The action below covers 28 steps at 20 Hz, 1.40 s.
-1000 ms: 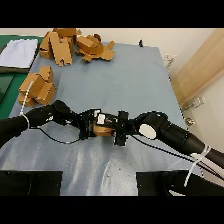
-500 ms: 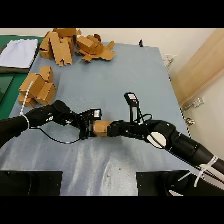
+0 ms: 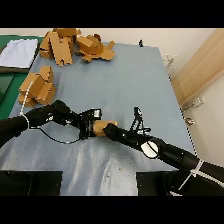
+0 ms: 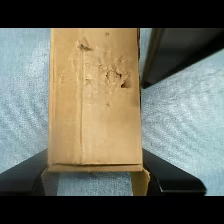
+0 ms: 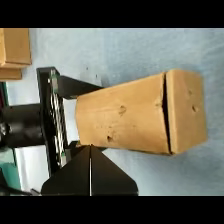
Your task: Fold the box.
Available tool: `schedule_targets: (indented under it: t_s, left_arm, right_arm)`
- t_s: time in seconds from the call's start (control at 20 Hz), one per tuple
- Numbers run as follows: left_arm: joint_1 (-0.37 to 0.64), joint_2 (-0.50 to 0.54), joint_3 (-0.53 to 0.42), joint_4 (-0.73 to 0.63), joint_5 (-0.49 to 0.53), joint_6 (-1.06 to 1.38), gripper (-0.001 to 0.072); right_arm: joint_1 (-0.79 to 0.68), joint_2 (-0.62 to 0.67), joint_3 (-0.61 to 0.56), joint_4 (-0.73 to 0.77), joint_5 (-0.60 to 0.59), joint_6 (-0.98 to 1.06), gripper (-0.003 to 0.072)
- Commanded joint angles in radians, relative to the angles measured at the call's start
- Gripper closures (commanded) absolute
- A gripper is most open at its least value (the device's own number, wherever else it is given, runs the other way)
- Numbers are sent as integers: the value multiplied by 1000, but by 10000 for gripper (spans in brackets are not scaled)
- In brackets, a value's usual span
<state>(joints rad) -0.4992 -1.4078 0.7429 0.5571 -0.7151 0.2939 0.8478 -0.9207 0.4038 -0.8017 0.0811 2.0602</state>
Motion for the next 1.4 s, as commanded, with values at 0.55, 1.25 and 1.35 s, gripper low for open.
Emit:
schedule_targets:
  t_s: [0.55, 1.25, 1.35]
  left_arm:
    - [0, 0, 0, 0, 1, 0, 240]
    - [0, 0, 0, 0, 0, 0, 240]
    - [0, 0, 0, 0, 0, 0, 239]
  right_arm:
    - [55, -127, 35, 14, -109, 9, 687]
    - [47, -28, 35, -47, -193, 14, 686]
    - [-2, 23, 35, -83, -156, 5, 686]
